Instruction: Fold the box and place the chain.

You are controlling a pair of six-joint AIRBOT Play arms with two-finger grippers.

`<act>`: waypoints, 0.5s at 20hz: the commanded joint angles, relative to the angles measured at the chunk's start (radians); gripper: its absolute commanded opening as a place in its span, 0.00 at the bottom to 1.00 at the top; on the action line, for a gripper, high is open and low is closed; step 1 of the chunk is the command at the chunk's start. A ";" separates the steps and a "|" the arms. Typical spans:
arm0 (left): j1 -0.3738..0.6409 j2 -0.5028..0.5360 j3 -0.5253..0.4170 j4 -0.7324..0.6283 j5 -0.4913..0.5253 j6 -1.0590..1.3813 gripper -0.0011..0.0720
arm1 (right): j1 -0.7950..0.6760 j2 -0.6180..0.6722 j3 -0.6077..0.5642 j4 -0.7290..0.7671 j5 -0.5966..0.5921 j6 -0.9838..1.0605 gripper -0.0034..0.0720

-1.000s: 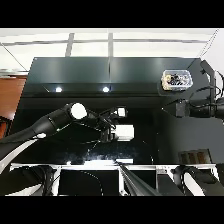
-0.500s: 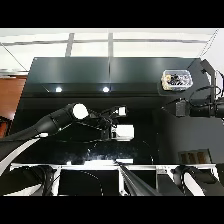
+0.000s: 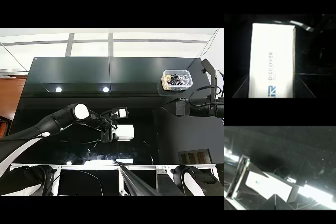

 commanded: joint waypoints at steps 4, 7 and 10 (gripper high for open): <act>-0.028 -0.076 0.000 0.022 0.056 0.002 0.99 | 0.000 0.001 0.000 0.000 0.000 0.000 0.06; -0.055 -0.090 0.000 0.072 0.153 -0.027 0.99 | 0.000 0.001 0.000 0.000 0.000 0.000 0.06; -0.079 -0.089 0.000 0.159 0.193 -0.102 0.75 | 0.000 0.001 0.000 0.000 0.000 0.001 0.06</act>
